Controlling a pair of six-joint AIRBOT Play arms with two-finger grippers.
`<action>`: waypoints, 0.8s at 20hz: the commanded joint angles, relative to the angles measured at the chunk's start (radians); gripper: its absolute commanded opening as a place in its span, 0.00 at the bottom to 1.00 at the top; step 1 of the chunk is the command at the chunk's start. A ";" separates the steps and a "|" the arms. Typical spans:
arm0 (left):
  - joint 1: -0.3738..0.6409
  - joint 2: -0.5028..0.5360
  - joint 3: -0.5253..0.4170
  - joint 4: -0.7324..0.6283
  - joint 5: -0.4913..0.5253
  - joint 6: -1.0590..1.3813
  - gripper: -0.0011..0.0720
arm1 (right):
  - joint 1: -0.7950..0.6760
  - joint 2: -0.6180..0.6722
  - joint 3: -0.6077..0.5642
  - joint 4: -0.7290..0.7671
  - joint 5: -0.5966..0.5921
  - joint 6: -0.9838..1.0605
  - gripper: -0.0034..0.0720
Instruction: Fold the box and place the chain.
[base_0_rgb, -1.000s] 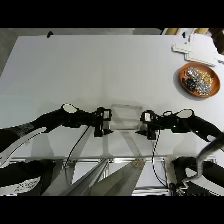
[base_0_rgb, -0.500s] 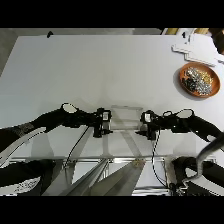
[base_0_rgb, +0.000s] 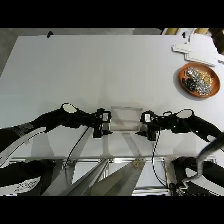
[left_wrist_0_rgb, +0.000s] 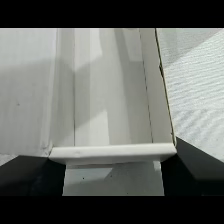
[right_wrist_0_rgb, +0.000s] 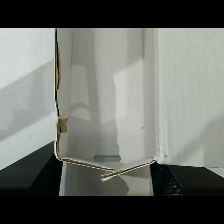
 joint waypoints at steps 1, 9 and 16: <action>0.000 0.000 -0.001 0.001 -0.002 0.000 0.17 | 0.000 0.000 0.001 0.003 -0.002 0.000 0.59; 0.000 0.000 -0.001 0.001 -0.002 0.000 0.17 | 0.000 0.002 0.001 -0.018 0.000 0.005 0.47; 0.000 0.000 -0.001 0.000 -0.002 0.000 0.17 | 0.000 0.126 0.001 -0.214 -0.022 0.232 0.97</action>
